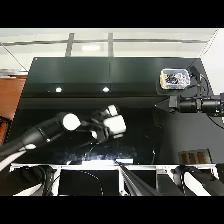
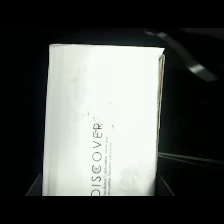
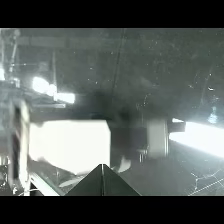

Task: Fold the box and place the chain.

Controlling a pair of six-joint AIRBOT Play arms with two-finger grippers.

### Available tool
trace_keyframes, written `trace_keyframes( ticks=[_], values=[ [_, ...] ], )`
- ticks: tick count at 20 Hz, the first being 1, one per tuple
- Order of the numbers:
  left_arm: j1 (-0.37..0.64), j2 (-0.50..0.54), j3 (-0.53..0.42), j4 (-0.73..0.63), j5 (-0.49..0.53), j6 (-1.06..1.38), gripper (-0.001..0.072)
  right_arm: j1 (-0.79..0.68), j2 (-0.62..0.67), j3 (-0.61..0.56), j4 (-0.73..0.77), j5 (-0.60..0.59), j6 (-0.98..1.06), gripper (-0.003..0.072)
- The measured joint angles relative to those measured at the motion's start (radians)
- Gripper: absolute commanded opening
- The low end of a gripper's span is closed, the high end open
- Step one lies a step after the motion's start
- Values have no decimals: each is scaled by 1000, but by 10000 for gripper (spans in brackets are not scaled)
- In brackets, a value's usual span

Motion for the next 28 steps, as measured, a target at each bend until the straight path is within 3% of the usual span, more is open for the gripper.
trace_keyframes(
  ticks=[3, 5, 10, 13, 16, 17, 19, 20, 21, 23, 28],
  values=[
    [222, -6, 61, 73, -10, -64, 333, 1, 0, 0, 0, 2, 11, 12],
    [393, -69, 167, 154, -28, -130, 333, 2, 0, 0, 0, 3, 14, 12],
    [761, -430, 684, 266, -175, -333, 334, 2, 0, 0, 5, 3, 42, 12],
    [871, -665, 1005, 349, -297, -437, 336, 2, 0, 0, 34, 2, 55, 12],
    [929, -821, 1211, 472, -362, -533, 335, 12, 0, 0, 63, 1, 61, 12],
    [945, -857, 1252, 502, -375, -554, 336, 18, 0, 0, 72, 0, 63, 12],
    [967, -904, 1294, 525, -372, -581, 403, 30, 0, 0, 78, -5, 64, 12],
    [972, -917, 1304, 525, -365, -588, 513, 35, 0, 0, 82, -10, 64, 12],
    [977, -928, 1311, 527, -352, -594, 720, 40, 0, 0, 85, -21, 65, 13],
    [980, -938, 1327, 536, -349, -616, 720, 47, 0, 0, 87, -33, 67, 12],
    [971, -872, 1361, 604, -498, -726, 719, 52, 0, 0, 91, -33, 66, 12]
  ],
)
